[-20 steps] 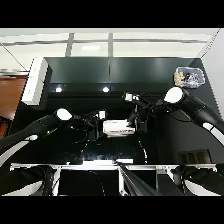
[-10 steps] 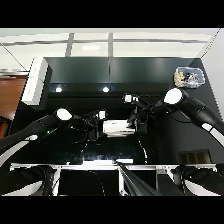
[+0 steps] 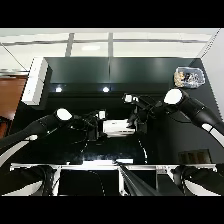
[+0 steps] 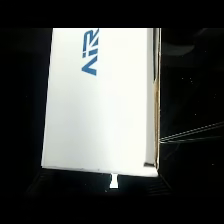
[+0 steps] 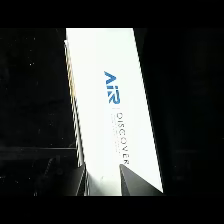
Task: Fold the box and place the chain.
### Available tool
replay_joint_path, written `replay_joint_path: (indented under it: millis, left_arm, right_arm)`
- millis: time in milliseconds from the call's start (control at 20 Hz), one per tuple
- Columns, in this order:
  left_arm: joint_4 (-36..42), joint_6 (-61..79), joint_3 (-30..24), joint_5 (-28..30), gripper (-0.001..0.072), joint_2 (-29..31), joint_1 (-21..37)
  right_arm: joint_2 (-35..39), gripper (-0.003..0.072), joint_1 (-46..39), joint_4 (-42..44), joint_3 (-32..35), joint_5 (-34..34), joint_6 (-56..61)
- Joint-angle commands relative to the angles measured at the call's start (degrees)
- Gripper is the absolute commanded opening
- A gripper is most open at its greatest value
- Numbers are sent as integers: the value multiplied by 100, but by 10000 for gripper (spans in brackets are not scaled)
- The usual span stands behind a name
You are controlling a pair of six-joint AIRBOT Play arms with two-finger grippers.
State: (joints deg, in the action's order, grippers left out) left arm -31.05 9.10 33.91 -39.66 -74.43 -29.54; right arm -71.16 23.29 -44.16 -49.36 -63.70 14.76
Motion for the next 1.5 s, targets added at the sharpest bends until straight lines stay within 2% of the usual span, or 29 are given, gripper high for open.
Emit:
replay_joint_path:
  millis: [0,1450]
  left_arm:
    - [0,7,-2,0,348,-2,0]
    - [0,7,-2,2,348,-2,0]
  right_arm:
    - [2,243,2,20,-22,17,2]
    - [-13,243,4,17,20,101,2]
